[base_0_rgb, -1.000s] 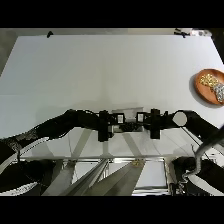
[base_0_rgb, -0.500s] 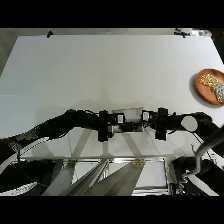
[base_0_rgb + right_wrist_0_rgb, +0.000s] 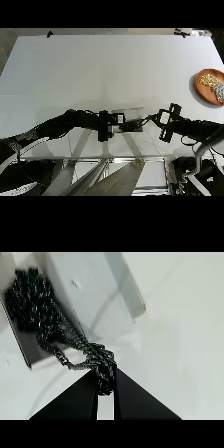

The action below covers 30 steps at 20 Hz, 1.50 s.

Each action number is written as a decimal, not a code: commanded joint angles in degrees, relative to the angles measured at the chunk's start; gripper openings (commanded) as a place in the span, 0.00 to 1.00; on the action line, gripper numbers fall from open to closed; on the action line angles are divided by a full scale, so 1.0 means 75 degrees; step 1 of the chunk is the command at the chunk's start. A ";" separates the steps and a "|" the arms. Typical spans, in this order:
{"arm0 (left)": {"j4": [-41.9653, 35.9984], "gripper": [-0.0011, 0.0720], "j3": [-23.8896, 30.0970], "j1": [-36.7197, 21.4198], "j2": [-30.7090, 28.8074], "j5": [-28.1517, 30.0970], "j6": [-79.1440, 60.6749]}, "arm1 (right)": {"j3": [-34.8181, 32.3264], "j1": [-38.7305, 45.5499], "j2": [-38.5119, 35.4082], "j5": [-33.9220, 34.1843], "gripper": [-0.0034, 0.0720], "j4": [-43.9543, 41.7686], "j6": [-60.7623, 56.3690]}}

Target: Fold the box and place the chain.

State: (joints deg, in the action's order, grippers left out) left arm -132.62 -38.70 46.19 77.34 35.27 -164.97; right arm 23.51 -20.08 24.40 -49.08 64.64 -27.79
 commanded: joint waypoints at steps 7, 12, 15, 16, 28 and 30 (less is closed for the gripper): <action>0.0003 0.03 -0.0009 -0.0006 -0.0003 0.0006 0.0000 | 0.0006 -0.0003 -0.0341 -0.0332 0.06 -0.1897 -0.0102; 0.0000 0.03 -0.0009 -0.0003 -0.0006 0.0006 0.0000 | 0.0003 -0.0006 0.1029 -0.0568 0.06 -0.2667 -0.0096; 0.0000 0.03 -0.0009 -0.0003 -0.0003 0.0006 0.0000 | 0.0006 -0.0006 0.2087 -0.0420 0.06 -0.2984 -0.0093; 0.0000 0.03 -0.0009 -0.0003 -0.0003 0.0006 0.0000 | 0.0006 -0.0006 0.2442 -0.0370 0.06 -0.3115 -0.0090; 0.0000 0.03 -0.0009 -0.0003 -0.0003 0.0006 0.0000 | 0.0006 -0.0006 0.4371 0.0318 0.06 -0.4517 -0.0122; 0.0000 0.03 -0.0009 -0.0003 -0.0003 0.0006 0.0000 | 0.0006 -0.0006 0.4415 0.0411 0.07 -0.4750 -0.0122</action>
